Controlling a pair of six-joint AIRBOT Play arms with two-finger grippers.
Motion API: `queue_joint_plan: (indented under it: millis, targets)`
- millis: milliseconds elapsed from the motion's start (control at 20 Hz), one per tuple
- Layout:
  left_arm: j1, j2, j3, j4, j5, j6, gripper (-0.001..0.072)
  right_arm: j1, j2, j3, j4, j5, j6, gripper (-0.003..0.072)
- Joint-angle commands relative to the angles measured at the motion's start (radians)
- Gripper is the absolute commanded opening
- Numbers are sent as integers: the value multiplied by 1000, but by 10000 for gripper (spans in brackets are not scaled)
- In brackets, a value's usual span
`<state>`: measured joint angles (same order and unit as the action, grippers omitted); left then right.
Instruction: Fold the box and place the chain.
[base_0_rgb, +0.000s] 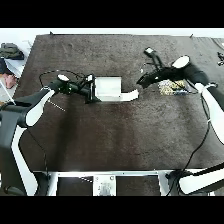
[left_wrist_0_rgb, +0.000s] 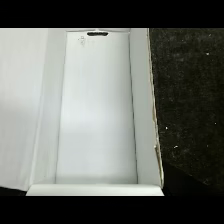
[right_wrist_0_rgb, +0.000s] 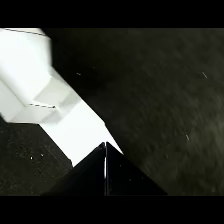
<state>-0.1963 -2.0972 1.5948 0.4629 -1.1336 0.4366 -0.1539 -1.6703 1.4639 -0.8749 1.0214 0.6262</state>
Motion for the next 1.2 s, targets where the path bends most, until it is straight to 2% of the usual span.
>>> queue_joint_plan:
  millis: [0,350,550,650,950,1000,1050,1150]
  targets:
    - [0,0,0,0,-1,1,410,-84,7,-33,27,28,217,-13]
    - [0,0,0,0,-1,1,409,-84,-153,-58,119,39,261,-12]
    - [0,0,0,0,-1,1,410,-26,-212,-58,174,64,248,-5]
    - [0,0,0,0,-1,1,410,11,-229,-58,242,103,220,133]
    - [0,0,0,0,-1,1,410,39,-171,-42,264,64,213,135]
    - [0,0,0,0,-1,1,410,42,-166,-33,274,66,213,239]
    - [0,0,0,0,-1,1,410,43,-164,-23,288,66,212,491]
    - [0,0,0,0,-1,1,410,46,-164,-3,296,66,212,517]
